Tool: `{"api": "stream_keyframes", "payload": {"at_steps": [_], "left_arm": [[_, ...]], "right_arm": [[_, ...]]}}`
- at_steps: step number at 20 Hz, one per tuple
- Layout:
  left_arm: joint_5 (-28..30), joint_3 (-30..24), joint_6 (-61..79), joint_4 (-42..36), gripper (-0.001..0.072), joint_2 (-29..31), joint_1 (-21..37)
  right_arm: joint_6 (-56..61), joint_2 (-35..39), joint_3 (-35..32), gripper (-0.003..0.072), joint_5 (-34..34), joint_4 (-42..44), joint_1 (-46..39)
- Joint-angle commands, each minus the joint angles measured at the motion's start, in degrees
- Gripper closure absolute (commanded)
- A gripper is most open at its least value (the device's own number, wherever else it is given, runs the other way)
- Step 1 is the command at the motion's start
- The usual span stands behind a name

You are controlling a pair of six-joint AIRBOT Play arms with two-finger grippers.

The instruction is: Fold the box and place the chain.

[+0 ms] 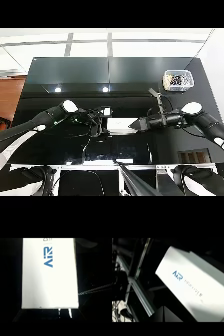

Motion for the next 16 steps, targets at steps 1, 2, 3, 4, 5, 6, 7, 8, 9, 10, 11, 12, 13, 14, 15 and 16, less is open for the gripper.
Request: {"api": "stream_keyframes", "payload": {"at_steps": [1,2,3,4,5,6,7,8,9,10,11,12,13,14,15,16], "left_arm": [[-0.02,0.04,0.02,0.0,0.034,-0.02,0.0],[-0.02,0.04,0.02,0.0,0.034,-0.02,0.0],[-0.02,0.04,0.02,0.0,0.034,-0.02,0.0],[-0.02,0.04,0.02,0.0,0.034,-0.02,0.0],[-0.02,0.04,0.02,0.0,0.034,-0.02,0.0],[-0.02,0.04,0.02,0.0,0.034,-0.02,0.0],[-0.02,0.04,0.02,0.0,0.0341,-0.02,0.0],[-0.02,0.04,0.02,0.0,0.034,-0.02,0.0],[0.0,0.04,0.02,0.0,0.034,-0.02,0.0],[0.0,0.04,0.02,0.0,0.034,-0.02,0.0],[0.0,0.04,0.02,0.0,0.034,-0.02,0.0],[0.0,0.04,0.02,0.0,0.034,-0.02,0.0],[0.02,0.04,0.02,0.0,0.034,-0.02,0.0],[0.02,0.04,0.02,0.0,0.034,-0.02,0.0],[0.07,0.04,0.02,0.0,0.034,-0.02,0.0],[0.31,0.04,0.02,0.0,0.034,-0.02,0.0]], "right_arm": [[2.16,-2.71,-0.81,0.0679,-6.73,1.53,2.19],[3.17,-3.65,-0.81,0.0678,-7.76,0.11,2.19],[3.43,-4.26,-0.81,0.0679,-8.55,-0.68,2.19],[3.69,-4.57,-0.81,0.0679,-9.49,-1.25,2.19],[3.82,-4.59,-0.79,0.0678,-10.03,-1.95,2.19],[4.28,-4.59,-0.81,0.0678,-10.43,-2.93,2.19],[5.07,-4.63,-0.79,0.0679,-10.62,-4.09,2.27],[6.08,-4.63,-0.81,0.0678,-10.97,-5.53,2.45],[6.6,-4.63,-0.81,0.0678,-11.08,-6.45,2.6],[6.62,-4.63,-0.79,0.0678,-11.19,-6.93,2.84],[6.64,-4.63,-0.79,0.0679,-11.37,-7.08,3.04],[6.62,-4.63,-0.79,0.0678,-11.37,-7.06,2.99],[6.56,-4.63,-0.76,0.0678,-11.34,-7.08,2.99],[6.54,-4.59,-0.74,0.0678,-11.26,-7.08,2.99],[6.47,-4.44,-0.46,0.0678,-10.56,-7.08,2.97],[6.47,-4.09,0.44,0.0678,-8.59,-7.19,2.97]]}}
